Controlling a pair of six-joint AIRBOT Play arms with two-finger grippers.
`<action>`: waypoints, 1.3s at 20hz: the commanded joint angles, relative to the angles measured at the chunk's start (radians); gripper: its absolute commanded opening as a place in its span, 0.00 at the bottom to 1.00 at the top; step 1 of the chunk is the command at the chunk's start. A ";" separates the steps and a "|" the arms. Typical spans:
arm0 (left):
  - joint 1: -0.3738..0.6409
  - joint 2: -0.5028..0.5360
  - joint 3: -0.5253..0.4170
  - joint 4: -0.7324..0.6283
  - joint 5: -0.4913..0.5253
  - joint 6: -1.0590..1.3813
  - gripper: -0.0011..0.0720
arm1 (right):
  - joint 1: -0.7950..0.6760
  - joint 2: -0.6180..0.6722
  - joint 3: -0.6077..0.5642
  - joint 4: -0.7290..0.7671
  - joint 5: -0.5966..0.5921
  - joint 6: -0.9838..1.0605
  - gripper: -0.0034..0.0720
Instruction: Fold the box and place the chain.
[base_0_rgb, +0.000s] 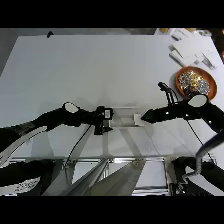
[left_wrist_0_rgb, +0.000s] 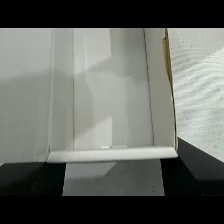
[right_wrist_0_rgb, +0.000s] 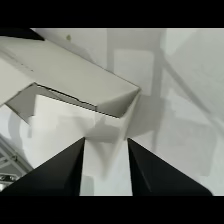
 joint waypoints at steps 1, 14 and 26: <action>0.001 0.000 0.000 0.000 0.000 0.000 0.11 | 0.059 0.008 0.000 -0.001 -0.047 0.061 0.59; 0.001 0.000 0.000 0.000 0.000 0.000 0.11 | 0.397 -0.016 0.063 -0.417 -0.242 0.800 0.60; 0.001 0.000 0.000 0.000 0.000 0.000 0.11 | 0.547 -0.270 0.317 -0.682 -0.025 1.122 0.46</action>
